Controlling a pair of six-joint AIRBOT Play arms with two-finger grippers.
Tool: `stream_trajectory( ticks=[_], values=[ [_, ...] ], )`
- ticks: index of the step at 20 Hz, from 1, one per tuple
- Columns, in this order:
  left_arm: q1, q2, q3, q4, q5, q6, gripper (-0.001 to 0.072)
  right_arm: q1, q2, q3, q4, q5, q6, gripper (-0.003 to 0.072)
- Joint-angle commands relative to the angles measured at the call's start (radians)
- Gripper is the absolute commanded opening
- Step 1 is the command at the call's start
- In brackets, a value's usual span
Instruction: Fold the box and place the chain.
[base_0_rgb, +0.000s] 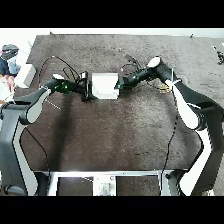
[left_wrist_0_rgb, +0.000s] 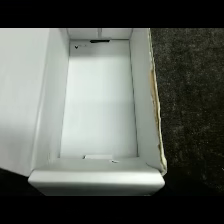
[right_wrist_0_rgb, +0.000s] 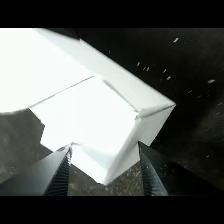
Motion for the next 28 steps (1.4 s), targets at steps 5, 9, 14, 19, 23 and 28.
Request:
stream_trajectory(
  ticks=[5,9,14,19,23,28],
  values=[
    [0.000,0.000,0.000,0.000,0.000,0.000,0.0277,0.085,0.000,0.016,-0.257,-0.111,0.187,0.0461],
    [0.000,0.000,0.000,0.000,0.000,0.000,0.0278,0.134,0.000,0.048,-0.439,-0.129,0.314,0.0461],
    [0.000,0.000,0.000,0.000,0.000,0.000,0.0277,0.208,-0.023,0.171,-0.652,-0.066,0.451,0.0460],
    [0.000,0.000,0.000,0.000,0.000,0.000,0.0277,0.220,-0.067,0.237,-0.736,0.064,0.570,0.0458],
    [0.000,0.000,0.000,0.000,0.000,0.000,0.0277,0.240,-0.070,0.237,-0.727,0.025,0.608,0.0323],
    [0.000,0.000,0.000,0.000,0.000,0.000,0.0277,0.253,-0.073,0.231,-0.725,-0.001,0.650,0.0323]
  ],
)
